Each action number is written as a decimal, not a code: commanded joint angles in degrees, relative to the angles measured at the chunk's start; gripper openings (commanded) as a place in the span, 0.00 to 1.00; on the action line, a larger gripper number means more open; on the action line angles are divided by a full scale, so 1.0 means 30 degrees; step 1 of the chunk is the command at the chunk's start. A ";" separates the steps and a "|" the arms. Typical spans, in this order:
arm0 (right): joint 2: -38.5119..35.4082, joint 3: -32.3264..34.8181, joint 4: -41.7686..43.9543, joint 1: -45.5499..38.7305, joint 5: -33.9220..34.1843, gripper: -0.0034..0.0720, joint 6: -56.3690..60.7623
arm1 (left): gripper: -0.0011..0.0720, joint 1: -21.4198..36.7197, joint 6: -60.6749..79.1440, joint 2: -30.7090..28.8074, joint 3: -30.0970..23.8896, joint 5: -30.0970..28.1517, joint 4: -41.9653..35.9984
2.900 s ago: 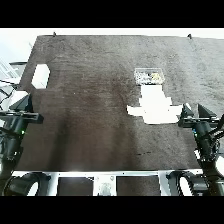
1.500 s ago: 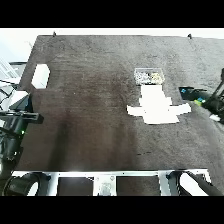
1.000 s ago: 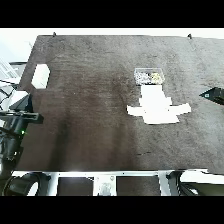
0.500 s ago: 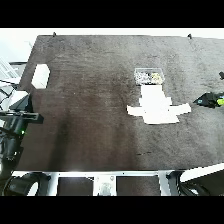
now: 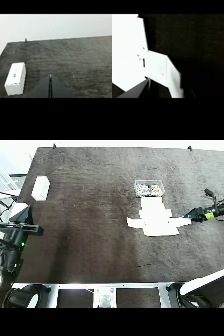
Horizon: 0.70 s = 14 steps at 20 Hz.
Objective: Fold the box and place the chain.
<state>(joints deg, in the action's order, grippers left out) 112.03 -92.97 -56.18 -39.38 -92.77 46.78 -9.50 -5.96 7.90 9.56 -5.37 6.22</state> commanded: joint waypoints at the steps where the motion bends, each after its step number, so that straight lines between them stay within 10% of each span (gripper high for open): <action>1: 0.0685 0.0029 0.0073 0.0692 -0.0787 0.65 -0.0168 | 0.05 0.0000 0.0000 -0.0015 0.0000 -0.0007 0.0007; 9: 0.1239 0.0270 0.0168 0.1698 -0.1435 0.52 -0.0233 | 0.05 0.0000 0.0000 -0.0015 0.0000 0.0000 0.0007; 12: 0.1224 0.0306 0.0474 0.1639 -0.2040 0.07 -0.0670 | 0.05 0.0000 0.0000 -0.0015 0.0000 0.0000 0.0007; 14: 0.1115 0.0554 0.1872 0.1632 -0.3235 0.05 -0.0678 | 0.05 0.0000 0.0000 -0.0015 0.0000 0.0000 0.0007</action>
